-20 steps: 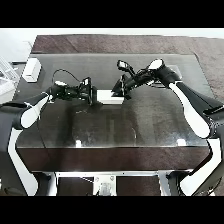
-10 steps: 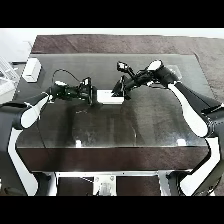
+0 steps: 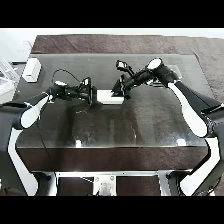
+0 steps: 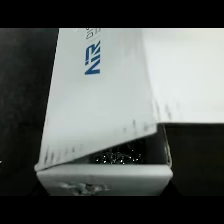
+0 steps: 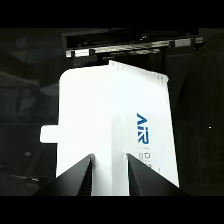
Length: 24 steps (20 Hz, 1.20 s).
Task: Fold the box and place the chain.
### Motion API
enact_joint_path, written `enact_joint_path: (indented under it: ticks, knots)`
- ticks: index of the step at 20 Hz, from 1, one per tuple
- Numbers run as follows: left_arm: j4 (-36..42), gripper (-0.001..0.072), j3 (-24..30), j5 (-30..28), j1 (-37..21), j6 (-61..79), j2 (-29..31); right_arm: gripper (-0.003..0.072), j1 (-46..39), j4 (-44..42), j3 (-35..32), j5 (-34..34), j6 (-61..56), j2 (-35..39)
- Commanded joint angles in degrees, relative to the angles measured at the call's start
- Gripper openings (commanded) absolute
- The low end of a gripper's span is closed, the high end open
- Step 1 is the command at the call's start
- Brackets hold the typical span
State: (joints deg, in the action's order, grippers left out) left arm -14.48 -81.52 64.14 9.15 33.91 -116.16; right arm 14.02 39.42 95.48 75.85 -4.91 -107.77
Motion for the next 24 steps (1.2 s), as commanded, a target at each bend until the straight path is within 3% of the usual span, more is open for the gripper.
enact_joint_path:
  ticks: [1,5,7,11,15,20,24]
  knots:
    - [0.0,0.0231,0.0,0.0,0.0,0.0,0.0,0.0279,0.3,1.7,0.2,0.5,-0.2,0.0]
    - [0.0,0.0231,0.0,0.0,0.0,0.0,0.0,0.0280,0.4,1.8,0.2,0.0,-0.7,-0.5]
    - [0.0,0.0231,0.0,0.0,0.0,0.0,0.0,0.0346,0.5,1.8,0.2,-1.2,-1.7,-0.8]
    - [0.0,0.0231,0.0,0.0,0.0,0.0,0.0,0.0374,0.9,1.8,0.2,-3.5,-1.7,-0.8]
    - [0.0,0.0231,0.0,0.0,0.0,0.0,0.0,0.0373,1.4,3.3,0.9,-4.9,-1.7,-0.8]
    - [0.0,0.0231,0.0,0.0,0.0,-0.6,0.0,0.0349,1.3,3.5,3.0,2.0,-2.0,-0.8]
    - [0.0,0.0231,0.0,0.0,0.0,-0.6,0.0,0.0331,0.6,3.0,3.0,2.9,-1.9,-0.8]
